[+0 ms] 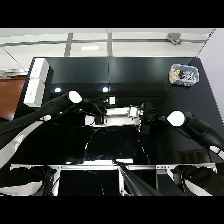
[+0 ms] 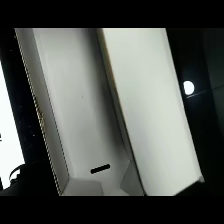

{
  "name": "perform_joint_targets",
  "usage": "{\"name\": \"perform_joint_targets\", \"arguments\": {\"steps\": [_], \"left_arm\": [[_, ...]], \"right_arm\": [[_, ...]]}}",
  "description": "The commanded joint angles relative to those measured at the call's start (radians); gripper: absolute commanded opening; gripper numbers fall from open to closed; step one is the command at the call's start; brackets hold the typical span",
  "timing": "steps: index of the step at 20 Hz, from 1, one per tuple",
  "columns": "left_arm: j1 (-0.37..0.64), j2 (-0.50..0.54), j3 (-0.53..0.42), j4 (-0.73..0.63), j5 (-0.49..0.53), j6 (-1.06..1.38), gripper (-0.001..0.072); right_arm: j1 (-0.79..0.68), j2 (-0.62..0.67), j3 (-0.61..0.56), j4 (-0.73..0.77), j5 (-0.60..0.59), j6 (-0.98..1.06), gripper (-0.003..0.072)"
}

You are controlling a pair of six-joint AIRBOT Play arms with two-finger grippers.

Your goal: Fold the box and place the chain.

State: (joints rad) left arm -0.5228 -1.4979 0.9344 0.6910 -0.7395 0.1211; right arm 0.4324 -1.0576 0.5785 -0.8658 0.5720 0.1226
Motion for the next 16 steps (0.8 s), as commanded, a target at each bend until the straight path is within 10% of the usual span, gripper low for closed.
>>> {"name": "perform_joint_targets", "arguments": {"steps": [1, 16], "left_arm": [[-0.001, -0.001, 0.0, 0.0, -0.003, 0.002, 0.0024], [-0.001, -0.001, 0.0, 0.0, -0.002, 0.002, 0.0024]], "right_arm": [[-0.036, 0.0, 0.001, 0.006, 0.001, 0.006, 0.071], [-0.077, -0.19, 0.002, 0.386, 0.078, -0.421, 0.071]]}}
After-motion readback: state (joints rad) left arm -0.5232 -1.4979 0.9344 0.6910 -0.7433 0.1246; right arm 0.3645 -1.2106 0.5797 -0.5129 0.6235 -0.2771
